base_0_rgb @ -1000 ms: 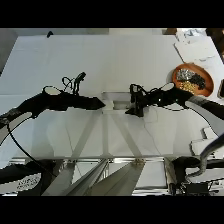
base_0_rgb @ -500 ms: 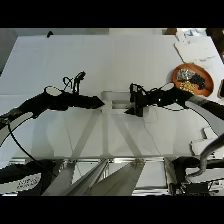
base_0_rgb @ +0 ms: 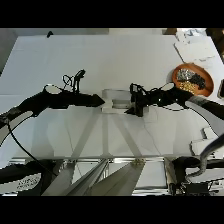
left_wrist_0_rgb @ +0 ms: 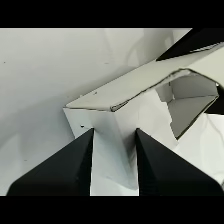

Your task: Fold the box and place the chain.

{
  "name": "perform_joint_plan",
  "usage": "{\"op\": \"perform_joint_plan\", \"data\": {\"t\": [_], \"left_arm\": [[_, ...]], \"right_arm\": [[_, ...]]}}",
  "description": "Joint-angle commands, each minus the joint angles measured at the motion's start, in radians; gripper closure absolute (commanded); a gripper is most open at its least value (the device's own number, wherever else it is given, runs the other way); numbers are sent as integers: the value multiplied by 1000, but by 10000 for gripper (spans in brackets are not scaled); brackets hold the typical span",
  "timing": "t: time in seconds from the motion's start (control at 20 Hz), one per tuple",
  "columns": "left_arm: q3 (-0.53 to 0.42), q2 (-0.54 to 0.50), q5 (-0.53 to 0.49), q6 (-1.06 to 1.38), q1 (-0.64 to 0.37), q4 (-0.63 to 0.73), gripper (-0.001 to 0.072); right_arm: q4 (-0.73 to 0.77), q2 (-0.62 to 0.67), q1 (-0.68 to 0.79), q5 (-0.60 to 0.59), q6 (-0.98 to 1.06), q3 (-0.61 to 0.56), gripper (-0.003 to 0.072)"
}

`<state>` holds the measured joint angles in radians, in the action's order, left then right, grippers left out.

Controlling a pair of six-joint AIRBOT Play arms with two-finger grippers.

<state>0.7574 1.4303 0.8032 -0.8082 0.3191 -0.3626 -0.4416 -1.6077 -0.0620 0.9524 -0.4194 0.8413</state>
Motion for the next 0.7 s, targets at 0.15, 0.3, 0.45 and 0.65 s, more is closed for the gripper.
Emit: {"op": "perform_joint_plan", "data": {"t": [0.15,0.3,0.45,0.65], "left_arm": [[6,0,38,0,-3,-7,414],[6,-2,39,-1,-3,-70,413],[6,-14,36,0,-3,-119,218],[6,-31,43,-2,-31,-125,172]], "right_arm": [[1,0,0,2,0,1,194],[0,0,0,2,0,1,194],[0,0,0,2,0,1,194],[0,0,0,2,0,1,194]]}}
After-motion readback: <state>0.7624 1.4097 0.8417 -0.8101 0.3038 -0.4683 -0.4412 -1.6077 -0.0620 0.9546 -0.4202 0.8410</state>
